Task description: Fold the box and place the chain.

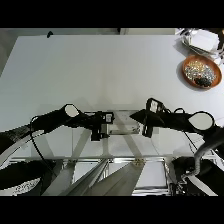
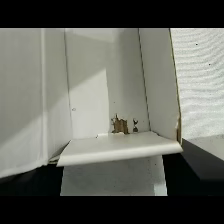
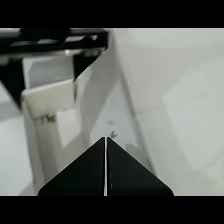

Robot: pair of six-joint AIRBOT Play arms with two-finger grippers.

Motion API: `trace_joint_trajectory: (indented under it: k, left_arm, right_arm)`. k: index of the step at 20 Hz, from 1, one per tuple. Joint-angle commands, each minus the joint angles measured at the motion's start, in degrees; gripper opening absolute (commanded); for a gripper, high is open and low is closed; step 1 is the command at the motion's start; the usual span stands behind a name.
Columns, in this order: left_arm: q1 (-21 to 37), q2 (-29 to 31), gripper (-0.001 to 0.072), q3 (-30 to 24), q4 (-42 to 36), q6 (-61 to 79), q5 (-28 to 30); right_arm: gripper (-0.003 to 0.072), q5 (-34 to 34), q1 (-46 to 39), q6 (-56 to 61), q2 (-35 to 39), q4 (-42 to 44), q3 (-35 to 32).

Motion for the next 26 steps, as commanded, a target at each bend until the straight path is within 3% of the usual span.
trace_joint_trajectory:
  k: [1,3,7,14,18,20,23,26]
  left_arm:
    - [0.00,0.00,0.0256,-0.04,0.00,0.02,0.00]
    - [0.00,0.00,0.0256,-0.04,0.00,0.02,-0.02]
    - [0.00,0.00,0.0256,-0.04,0.00,0.02,-0.02]
    - [0.00,0.00,0.0256,-0.04,0.00,0.02,-0.02]
    - [0.00,0.00,0.0256,-0.04,0.02,0.02,-0.07]
    - [0.00,0.00,0.0256,-0.04,0.00,0.02,-0.15]
    - [0.00,0.00,0.0256,-0.04,-0.02,0.02,-0.20]
    - [0.00,0.00,0.0256,-0.04,-0.02,0.02,-0.20]
  right_arm:
    - [0.0008,-9.64,0.02,-1.25,-9.07,13.49,0.07]
    - [0.0008,-13.07,0.02,2.58,-14.69,14.93,0.07]
    - [0.0009,-13.70,0.02,7.13,-20.26,13.84,0.07]
    - [0.0009,-9.49,0.02,7.23,-19.80,13.88,0.22]
    - [0.0009,-3.48,0.00,7.52,-14.75,12.59,1.51]
    - [0.0009,-1.22,0.00,13.70,-9.40,5.05,3.10]
    - [0.0005,4.48,0.00,24.22,1.16,-18.71,5.42]
    - [0.0005,15.67,0.00,24.50,9.29,-38.62,5.40]
